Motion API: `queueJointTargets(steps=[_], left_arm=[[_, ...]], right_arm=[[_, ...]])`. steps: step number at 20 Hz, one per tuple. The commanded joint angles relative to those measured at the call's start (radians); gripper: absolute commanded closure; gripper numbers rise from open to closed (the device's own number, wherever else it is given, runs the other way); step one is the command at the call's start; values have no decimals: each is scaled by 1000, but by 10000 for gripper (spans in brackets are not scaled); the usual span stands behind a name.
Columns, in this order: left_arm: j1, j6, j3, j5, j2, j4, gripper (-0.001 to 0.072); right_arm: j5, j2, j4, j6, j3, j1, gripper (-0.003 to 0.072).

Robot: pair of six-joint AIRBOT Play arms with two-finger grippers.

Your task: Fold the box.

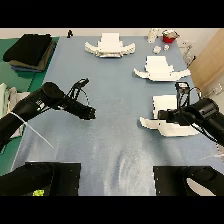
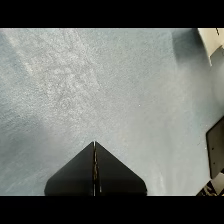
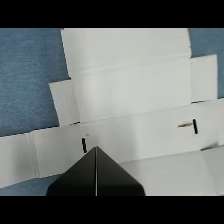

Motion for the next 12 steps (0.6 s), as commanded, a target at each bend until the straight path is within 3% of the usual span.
queueJointTargets(steps=[1,6,12], left_arm=[[1,0,0,1,0,0,696],[0,0,0,27,0,-38,696],[0,0,0,27,0,-38,696]], right_arm=[[2,0,0,1,0,0,684],[78,0,23,5,0,0,684],[82,-2,182,5,0,0,684]])
